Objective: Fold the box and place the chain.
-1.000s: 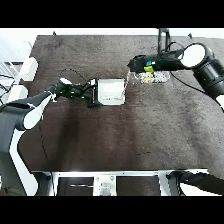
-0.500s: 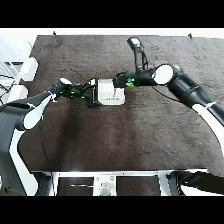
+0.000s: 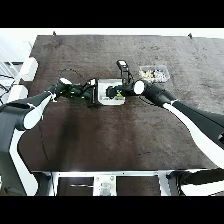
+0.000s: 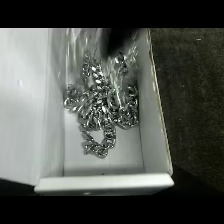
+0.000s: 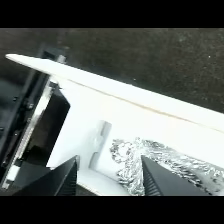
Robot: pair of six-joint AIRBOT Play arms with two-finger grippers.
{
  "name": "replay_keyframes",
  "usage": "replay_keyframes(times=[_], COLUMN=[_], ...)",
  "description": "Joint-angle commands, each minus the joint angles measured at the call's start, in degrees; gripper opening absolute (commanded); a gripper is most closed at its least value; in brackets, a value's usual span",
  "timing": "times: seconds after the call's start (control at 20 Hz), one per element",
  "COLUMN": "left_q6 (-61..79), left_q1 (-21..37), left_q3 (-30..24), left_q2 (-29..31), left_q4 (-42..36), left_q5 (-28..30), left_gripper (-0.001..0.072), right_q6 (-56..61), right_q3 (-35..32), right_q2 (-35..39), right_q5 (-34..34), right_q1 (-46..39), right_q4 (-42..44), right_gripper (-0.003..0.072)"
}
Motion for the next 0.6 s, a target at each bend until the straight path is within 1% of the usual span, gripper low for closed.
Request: replay_keyframes(times=[0.0,0.15,0.2,0.25,0.4,0.55], left_q6=[0.0,0.0,0.0,0.0,0.0,0.0], left_q1=[-0.02,-0.02,-0.02,-0.02,-0.02,-0.02], left_q3=[0.0,0.0,0.0,0.0,0.0,0.0], left_q2=[0.0,0.0,0.0,0.0,0.0,0.0], left_q4=[0.0,0.0,0.0,0.0,0.0,0.0], left_q5=[0.0,0.0,0.02,0.0,0.11,0.09], left_gripper=[0.0358,0.0358,0.0358,0.0358,0.0358,0.0358], right_q6=[-0.46,-0.24,-0.24,-0.15,2.36,2.78], right_q3=[0.48,0.35,0.2,0.0,-1.53,-1.51], right_q2=[2.21,8.17,9.03,9.05,6.34,-0.09], right_q5=[2.43,5.97,5.99,6.14,4.48,-1.29], right_q1=[-3.04,-9.49,-12.28,-15.15,-21.4,-22.88], right_q4=[-3.39,-7.63,-7.78,-7.65,-7.15,-5.27], right_gripper=[0.0463,0.0462,0.044,0.0441,0.0441,0.044])
